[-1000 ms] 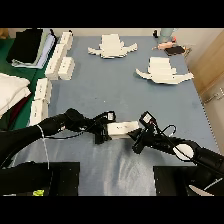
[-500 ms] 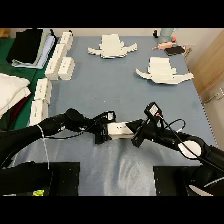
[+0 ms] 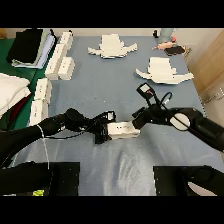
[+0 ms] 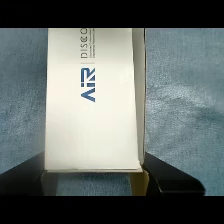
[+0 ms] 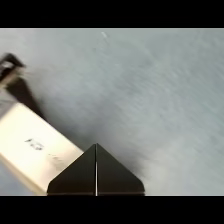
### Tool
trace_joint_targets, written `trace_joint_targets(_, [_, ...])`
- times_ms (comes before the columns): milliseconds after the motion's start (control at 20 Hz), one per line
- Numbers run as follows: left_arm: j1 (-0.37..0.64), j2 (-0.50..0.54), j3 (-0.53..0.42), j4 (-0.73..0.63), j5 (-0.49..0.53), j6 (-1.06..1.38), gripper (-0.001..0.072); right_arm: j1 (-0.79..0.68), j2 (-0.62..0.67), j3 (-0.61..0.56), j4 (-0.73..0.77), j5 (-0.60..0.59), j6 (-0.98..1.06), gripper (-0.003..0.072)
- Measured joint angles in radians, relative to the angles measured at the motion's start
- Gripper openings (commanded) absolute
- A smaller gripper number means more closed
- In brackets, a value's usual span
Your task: Fold the box.
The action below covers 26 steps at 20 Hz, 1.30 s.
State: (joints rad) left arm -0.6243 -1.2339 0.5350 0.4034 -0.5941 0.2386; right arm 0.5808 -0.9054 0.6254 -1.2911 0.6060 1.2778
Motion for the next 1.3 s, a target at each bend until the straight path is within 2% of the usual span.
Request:
trace_joint_targets(150, [0.0, 0.0, 0.0, 0.0, 0.0, 0.0, 0.0367, -0.068, -0.108, 0.159, -0.18, 0.197, 0.205, 0.0002])
trace_joint_targets(250, [0.0, 0.0, 0.0, 0.0, 0.0, 0.0, 0.0367, -0.106, -0.169, 0.252, -0.24, 0.309, 0.331, 0.0002])
trace_joint_targets(450, [0.0, 0.0, 0.0, 0.0, 0.0, 0.0, 0.0367, -0.142, -0.251, 0.354, -0.296, 0.432, 0.539, 0.0003])
trace_joint_targets(950, [0.045, 0.037, 0.002, 0.01, 0.065, -0.143, 0.0367, -0.155, -0.31, 0.394, -0.31, 0.488, 0.662, 0.0003])
trace_joint_targets(1150, [0.157, 0.089, 0.002, 0.058, 0.165, -0.338, 0.0367, -0.155, -0.312, 0.395, -0.31, 0.49, 0.668, 0.0003])
trace_joint_targets(1300, [0.31, 0.108, 0.014, 0.182, 0.22, -0.589, 0.0368, -0.155, -0.312, 0.395, -0.31, 0.492, 0.669, 0.0002])
